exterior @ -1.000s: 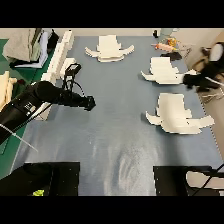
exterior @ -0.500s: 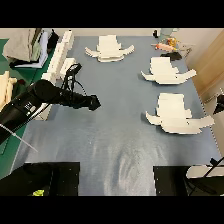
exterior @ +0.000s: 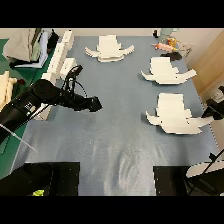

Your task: Fold the box.

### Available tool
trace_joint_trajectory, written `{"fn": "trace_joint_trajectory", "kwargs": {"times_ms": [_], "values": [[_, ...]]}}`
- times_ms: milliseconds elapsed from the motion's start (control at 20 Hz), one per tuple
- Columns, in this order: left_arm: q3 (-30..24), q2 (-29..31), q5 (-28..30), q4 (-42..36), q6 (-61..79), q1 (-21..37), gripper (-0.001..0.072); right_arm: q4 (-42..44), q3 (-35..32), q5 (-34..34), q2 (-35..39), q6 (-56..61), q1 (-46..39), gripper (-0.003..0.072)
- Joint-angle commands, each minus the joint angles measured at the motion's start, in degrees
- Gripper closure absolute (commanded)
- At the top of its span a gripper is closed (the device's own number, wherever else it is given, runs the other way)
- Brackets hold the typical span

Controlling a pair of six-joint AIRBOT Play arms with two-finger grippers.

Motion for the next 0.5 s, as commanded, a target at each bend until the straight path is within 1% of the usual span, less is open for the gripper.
{"fn": "trace_joint_trajectory", "kwargs": {"times_ms": [0, 50, 100, 150, 200, 300, 350, 450], "values": [[0.0, 0.0, 0.4, -0.1, 0.0, 0.0, 0.0042, 14.0, 0.0, 4.6, -0.7, -4.1, 0.1, 0.0605], [0.0, 0.0, 0.3, -0.1, 0.0, 0.0, 0.0042, 18.1, 0.0, 6.6, -0.7, -4.1, 0.9, 0.0679], [0.0, 0.0, 0.2, -0.1, 0.0, 0.0, 0.0042, 21.1, -0.2, 8.1, -0.5, -4.0, 2.3, 0.0679], [0.0, 0.0, 0.2, -0.1, 0.0, 0.0, 0.0042, 22.2, -1.0, 8.2, 0.4, -4.0, 4.3, 0.0680], [0.0, 0.0, -0.2, -0.1, 0.1, 0.0, 0.0042, 22.3, -2.3, 7.0, 1.9, -4.0, 7.0, 0.0681], [0.0, 0.0, -1.7, -0.1, 0.1, 0.1, 0.0042, 22.3, -6.7, 1.7, 6.4, -2.4, 13.5, 0.0681], [0.0, 0.0, -3.0, -0.1, 0.2, 0.4, 0.0042, 22.3, -9.5, -1.2, 9.0, -0.7, 17.4, 0.0681], [0.0, 0.2, -7.7, 0.0, 0.7, 2.6, 0.0042, 22.2, -15.4, -6.3, 14.3, 3.4, 24.7, 0.0681]]}}
